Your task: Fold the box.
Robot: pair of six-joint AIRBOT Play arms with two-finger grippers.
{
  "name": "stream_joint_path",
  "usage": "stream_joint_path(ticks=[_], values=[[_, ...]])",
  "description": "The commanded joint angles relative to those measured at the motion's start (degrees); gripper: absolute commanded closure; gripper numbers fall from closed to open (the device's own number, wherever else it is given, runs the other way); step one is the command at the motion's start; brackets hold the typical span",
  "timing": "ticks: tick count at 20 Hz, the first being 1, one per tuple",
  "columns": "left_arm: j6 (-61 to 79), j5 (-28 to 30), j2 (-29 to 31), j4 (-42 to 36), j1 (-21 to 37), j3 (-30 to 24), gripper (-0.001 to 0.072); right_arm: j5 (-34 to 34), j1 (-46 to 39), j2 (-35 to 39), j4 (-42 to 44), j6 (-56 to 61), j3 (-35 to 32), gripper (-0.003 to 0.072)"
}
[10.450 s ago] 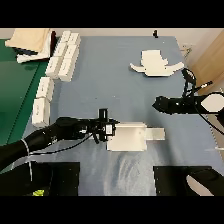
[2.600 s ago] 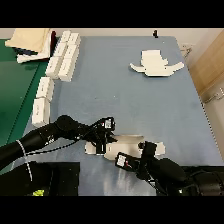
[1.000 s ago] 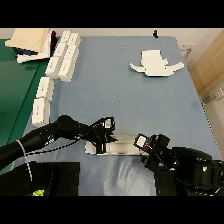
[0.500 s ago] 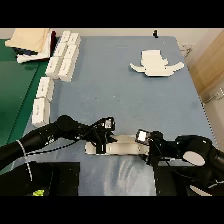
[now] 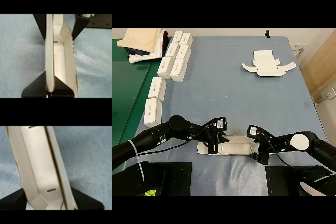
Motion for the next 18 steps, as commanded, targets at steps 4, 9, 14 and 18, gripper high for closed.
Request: stream_joint_path(ticks=[4,9,14,18], values=[[0.02,0.02,-0.02,0.02,-0.02,0.02,0.0691,-1.42,-0.83,-0.42,2.78,-9.16,-0.09,-0.0034],[0.02,0.02,-0.02,0.02,-0.02,0.02,0.0692,2.54,-8.11,-0.42,13.9,-21.16,-3.39,-0.0034],[0.02,0.02,-0.02,0.02,-0.02,0.02,0.0691,2.58,-11.13,-2.27,15.8,-25.62,-4.85,-0.0034],[0.02,0.02,-0.02,0.02,-0.02,0.02,0.0692,1.75,-11.13,-5.2,18.38,-29.51,-4.83,-0.0034]])
